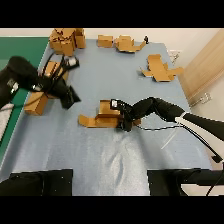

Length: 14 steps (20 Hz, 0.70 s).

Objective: Fold the box.

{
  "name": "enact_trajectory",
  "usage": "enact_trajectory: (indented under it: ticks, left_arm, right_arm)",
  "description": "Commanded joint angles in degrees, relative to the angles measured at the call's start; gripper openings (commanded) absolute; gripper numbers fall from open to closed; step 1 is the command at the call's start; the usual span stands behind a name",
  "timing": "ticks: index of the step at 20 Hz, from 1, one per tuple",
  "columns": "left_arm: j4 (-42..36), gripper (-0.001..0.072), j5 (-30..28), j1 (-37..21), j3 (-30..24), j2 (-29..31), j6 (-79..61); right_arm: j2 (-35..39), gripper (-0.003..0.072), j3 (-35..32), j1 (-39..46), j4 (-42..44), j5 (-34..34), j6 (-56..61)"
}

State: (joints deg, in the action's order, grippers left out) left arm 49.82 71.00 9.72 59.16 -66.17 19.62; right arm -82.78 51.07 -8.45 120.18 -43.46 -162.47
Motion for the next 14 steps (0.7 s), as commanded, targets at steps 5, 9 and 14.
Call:
enact_trajectory:
  ticks: [5,9,14]
  left_arm:
    - [4.2,0.0527,-16.33,10.03,-13.0,-0.46,-12.55]
    - [4.07,0.053,-23.45,14.75,-12.87,-5.33,-18.82]
    - [-0.26,0.0528,-25.07,16.02,-12.85,-9.49,-22.4]
  right_arm:
    - [0.0,0.0498,0.04,0.02,-0.28,0.04,0.04]
    - [0.0,0.0498,0.04,0.02,-0.44,-0.15,0.07]
    - [0.0,0.0498,0.04,0.02,-0.42,-0.15,0.07]
